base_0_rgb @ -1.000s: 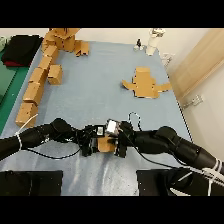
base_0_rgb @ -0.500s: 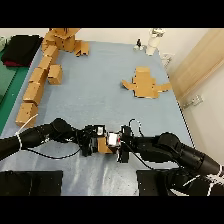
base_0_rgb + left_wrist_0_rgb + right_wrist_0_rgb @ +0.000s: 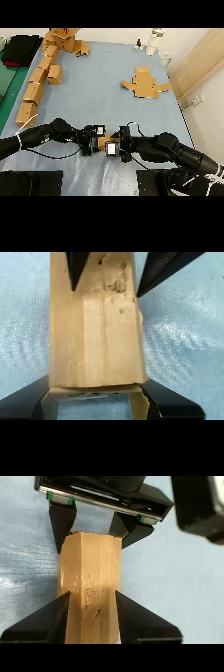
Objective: Fold the box.
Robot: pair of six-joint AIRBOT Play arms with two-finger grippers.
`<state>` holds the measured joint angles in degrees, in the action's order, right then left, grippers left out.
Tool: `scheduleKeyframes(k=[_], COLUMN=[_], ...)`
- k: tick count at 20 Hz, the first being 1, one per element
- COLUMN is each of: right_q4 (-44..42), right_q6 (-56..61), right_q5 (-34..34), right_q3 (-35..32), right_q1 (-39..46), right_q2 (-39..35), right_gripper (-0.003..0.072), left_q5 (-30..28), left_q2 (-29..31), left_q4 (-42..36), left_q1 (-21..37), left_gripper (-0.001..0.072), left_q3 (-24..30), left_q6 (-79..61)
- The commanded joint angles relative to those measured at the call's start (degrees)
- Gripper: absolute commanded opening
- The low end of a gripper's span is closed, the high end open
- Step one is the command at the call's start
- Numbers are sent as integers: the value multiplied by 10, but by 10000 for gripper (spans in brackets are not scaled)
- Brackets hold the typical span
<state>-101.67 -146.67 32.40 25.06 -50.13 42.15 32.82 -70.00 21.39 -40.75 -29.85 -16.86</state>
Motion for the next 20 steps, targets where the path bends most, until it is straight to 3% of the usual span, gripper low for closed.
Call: scheduleKeyframes(k=[1,14,16,20], right_q4=[31,38,53,57], right_q6=[-20,-19,-19,-19], right_q5=[-37,-20,-20,-30], right_q3=[0,0,0,0], right_q1=[0,-32,-32,-32], right_q2=[4,-21,-24,-26], right_gripper=[451,437,349,344], left_q5=[2,2,2,2], left_q2=[0,0,0,0], left_q4=[0,0,1,1], left_q1=[0,0,0,0], left_gripper=[471,471,471,470], left_q3=[0,0,0,0], left_q6=[-1,-1,-1,-1])
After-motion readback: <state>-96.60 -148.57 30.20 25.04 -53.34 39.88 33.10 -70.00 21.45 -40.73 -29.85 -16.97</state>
